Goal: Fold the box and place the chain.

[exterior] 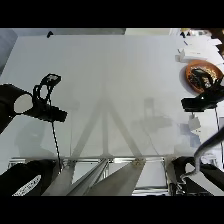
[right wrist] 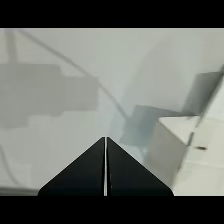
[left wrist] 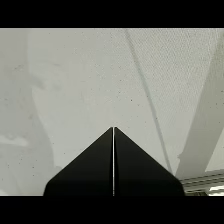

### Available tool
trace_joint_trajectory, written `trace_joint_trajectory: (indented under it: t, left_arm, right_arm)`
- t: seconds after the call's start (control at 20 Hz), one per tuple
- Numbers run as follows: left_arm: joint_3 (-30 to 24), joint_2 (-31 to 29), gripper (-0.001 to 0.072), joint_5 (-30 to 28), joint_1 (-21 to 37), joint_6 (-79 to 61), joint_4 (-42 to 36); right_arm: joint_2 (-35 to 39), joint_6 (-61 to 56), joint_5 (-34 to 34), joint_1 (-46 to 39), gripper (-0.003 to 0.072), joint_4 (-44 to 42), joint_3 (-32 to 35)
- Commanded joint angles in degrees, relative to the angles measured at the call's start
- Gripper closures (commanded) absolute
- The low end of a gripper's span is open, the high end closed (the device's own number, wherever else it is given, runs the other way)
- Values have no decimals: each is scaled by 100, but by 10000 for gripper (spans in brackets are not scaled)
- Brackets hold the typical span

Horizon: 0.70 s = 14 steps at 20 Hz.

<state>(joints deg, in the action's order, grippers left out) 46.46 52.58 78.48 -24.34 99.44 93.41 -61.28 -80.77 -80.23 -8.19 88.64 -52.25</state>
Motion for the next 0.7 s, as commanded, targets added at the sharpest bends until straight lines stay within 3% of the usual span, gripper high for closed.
trace_joint_trajectory:
  t: [0.0, 0.1, 0.2, 0.45, 0.65]
  left_arm:
    - [-2, -2, 701, -2, 2, 0, 0]
    - [-2, -2, 701, -2, 2, 0, 0]
    - [-2, -2, 701, -2, 2, 0, 0]
    - [-2, -2, 701, -2, 2, 0, 0]
    - [-2, -2, 701, -2, 2, 0, 0]
  right_arm:
    - [2, -479, 638, -4, 667, 2184, -2]
    - [2, -839, 839, -98, 646, 3265, -2]
    - [-4, -835, 979, -566, 233, 3617, -2]
    - [-173, -693, 1228, -2199, 209, 3604, 0]
    - [-428, -98, 1198, -2623, 208, 3370, 0]
